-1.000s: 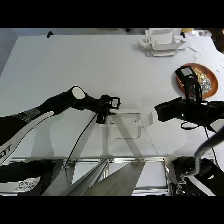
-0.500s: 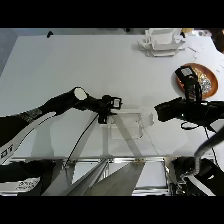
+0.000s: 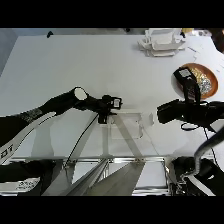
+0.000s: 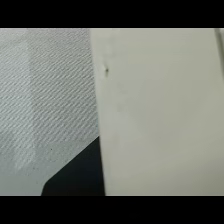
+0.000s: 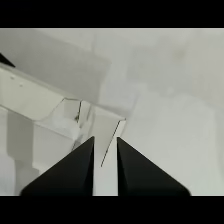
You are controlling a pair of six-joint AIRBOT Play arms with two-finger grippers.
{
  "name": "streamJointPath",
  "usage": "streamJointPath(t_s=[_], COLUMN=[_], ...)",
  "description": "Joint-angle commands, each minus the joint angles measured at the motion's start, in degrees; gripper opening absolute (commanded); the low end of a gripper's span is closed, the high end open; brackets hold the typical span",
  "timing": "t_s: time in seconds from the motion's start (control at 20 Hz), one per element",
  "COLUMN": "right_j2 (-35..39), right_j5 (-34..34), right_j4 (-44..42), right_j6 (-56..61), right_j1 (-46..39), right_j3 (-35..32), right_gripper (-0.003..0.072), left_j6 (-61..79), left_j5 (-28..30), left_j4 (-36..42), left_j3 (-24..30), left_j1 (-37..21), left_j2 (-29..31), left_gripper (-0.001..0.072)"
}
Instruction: Fold the box and place the chain.
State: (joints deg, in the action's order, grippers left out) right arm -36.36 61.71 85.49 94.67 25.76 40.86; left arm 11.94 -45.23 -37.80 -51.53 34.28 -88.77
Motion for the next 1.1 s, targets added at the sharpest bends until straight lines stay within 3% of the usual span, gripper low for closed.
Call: streamJointPath(t_s=[0.0, 0.3, 0.6, 0.65, 0.75, 0.95, 1.05], right_j2=[0.04, 0.04, -1.33, -2.38, -5.05, -6.6, -6.56], right_j5=[5.62, 9.73, -3.3, -3.48, -2.69, -7.39, -11.19], right_j4=[-3.32, -16.81, -14.75, -13.0, -9.33, -7.56, -7.52], right_j6=[-4.35, -23.12, -43.01, -44.11, -44.22, -52.46, -57.07], right_j1=[0.07, 3.63, 13.97, 14.25, 14.23, 14.05, 14.05], right_j3=[0.02, -0.09, -9.79, -10.75, -11.28, -13.92, -16.55], right_gripper=[0.0011, 0.0011, 0.0012, 0.0039, 0.0255, 0.0447, 0.0483], left_j6=[0.0, 0.0, 0.0, 0.0, 0.0, 0.0, 0.0], left_j5=[0.0, 0.0, 0.02, 0.0, 0.0, 0.02, -0.02], left_j4=[-0.04, -0.04, -0.02, -0.02, -0.02, -0.02, -0.04], left_j3=[0.0, 0.0, 0.0, 0.0, 0.0, 0.0, 0.0], left_j1=[0.04, 0.02, 0.04, 0.04, 0.02, 0.04, 0.04], left_j2=[0.04, 0.04, 0.04, 0.04, 0.04, 0.04, 0.04], left_gripper=[0.0012, 0.0012, 0.0012, 0.0012, 0.0012, 0.0012, 0.0012])
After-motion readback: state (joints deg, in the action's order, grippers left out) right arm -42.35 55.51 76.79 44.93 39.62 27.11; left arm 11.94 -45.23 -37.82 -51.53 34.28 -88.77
